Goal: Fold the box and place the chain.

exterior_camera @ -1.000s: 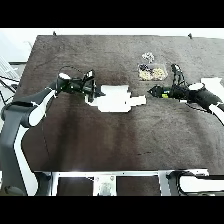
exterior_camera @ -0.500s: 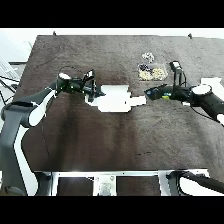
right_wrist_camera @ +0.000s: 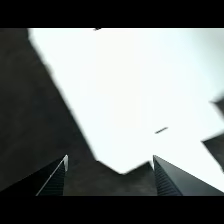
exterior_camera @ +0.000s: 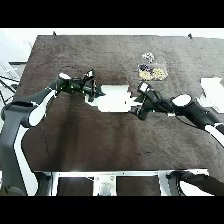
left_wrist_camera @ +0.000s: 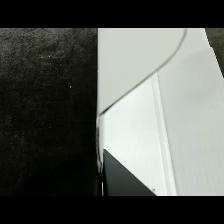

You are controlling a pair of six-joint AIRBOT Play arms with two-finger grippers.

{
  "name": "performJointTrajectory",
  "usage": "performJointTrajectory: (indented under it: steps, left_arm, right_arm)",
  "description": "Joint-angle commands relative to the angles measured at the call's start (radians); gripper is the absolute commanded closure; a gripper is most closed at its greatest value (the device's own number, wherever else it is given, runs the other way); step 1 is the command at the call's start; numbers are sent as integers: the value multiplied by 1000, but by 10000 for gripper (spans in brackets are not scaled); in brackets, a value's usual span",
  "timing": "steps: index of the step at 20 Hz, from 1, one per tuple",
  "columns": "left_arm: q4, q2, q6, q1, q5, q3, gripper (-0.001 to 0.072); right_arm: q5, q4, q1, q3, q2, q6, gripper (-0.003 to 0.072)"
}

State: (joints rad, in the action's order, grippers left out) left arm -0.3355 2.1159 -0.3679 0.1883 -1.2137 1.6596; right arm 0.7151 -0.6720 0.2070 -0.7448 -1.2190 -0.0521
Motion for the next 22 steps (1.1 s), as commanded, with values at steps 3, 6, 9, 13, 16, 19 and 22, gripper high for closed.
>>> performJointTrajectory:
  steps: [3, 6, 9, 13, 16, 19, 22]
  left_arm:
    - [0, 0, 0, 0, 1, 0, 689]
    - [0, 0, 0, 0, 1, 0, 689]
    - [0, 0, 0, 0, 1, 0, 689]
    - [0, 0, 0, 0, 2, 0, 689]
    - [0, 0, 0, 0, 1, 0, 689]
    - [2, 0, 0, 0, 1, 0, 689]
    - [3, 0, 0, 0, 2, 0, 689]
  right_arm:
    - [-11, -62, 74, 27, -43, 134, 68]
    - [-69, -61, 89, 26, -76, 169, 68]
    - [-147, -61, 113, 26, -85, 169, 68]
    - [-226, -61, 135, 23, -124, 169, 68]
    - [-273, -46, 135, 17, -140, 169, 69]
    - [-300, -43, 134, -1, -140, 169, 70]
    - [-299, -40, 124, -32, -140, 169, 70]
